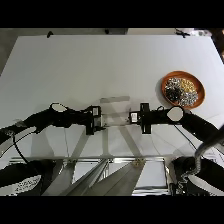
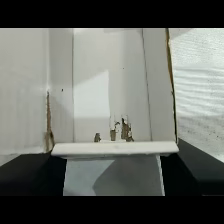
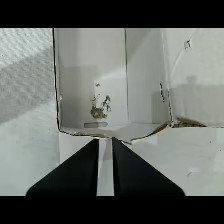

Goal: Fold the box and place the chain.

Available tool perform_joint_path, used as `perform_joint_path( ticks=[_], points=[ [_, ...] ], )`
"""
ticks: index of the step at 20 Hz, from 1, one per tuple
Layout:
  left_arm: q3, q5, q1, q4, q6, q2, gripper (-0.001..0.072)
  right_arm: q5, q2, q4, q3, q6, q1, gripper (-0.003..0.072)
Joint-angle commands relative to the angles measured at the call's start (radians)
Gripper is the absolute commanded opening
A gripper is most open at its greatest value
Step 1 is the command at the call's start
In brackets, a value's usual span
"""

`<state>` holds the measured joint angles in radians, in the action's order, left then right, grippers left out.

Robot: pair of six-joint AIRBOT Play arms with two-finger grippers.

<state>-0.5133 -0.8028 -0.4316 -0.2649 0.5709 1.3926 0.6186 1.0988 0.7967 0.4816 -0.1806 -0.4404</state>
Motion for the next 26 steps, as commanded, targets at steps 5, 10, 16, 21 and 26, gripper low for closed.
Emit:
perform_joint_path(
  ticks=[5, 10, 16, 21, 26],
  points=[
    [-0.001, -0.001, 0.0, -0.001, 0.001, 0.0, 0.015, -0.012, 0.001, -0.046, 0.0, -0.005, -0.051, 0.0131],
    [-0.001, -0.001, 0.0, -0.001, 0.001, 0.0, 0.015, -0.017, 0.001, -0.046, 0.0, -0.004, -0.071, 0.0108],
    [-0.001, -0.001, 0.0, -0.001, 0.001, 0.0, 0.015, 0.002, 0.042, -0.044, 0.0, -0.004, -0.084, 0.0336],
    [-0.001, -0.001, 0.0, -0.001, 0.001, 0.0, 0.015, -0.032, 0.073, -0.047, 0.0, -0.004, -0.132, 0.0333],
    [-0.001, -0.001, 0.0, -0.001, 0.001, 0.0, 0.015, -0.036, 0.072, -0.045, 0.0, -0.003, -0.132, 0.0332]
  ],
)
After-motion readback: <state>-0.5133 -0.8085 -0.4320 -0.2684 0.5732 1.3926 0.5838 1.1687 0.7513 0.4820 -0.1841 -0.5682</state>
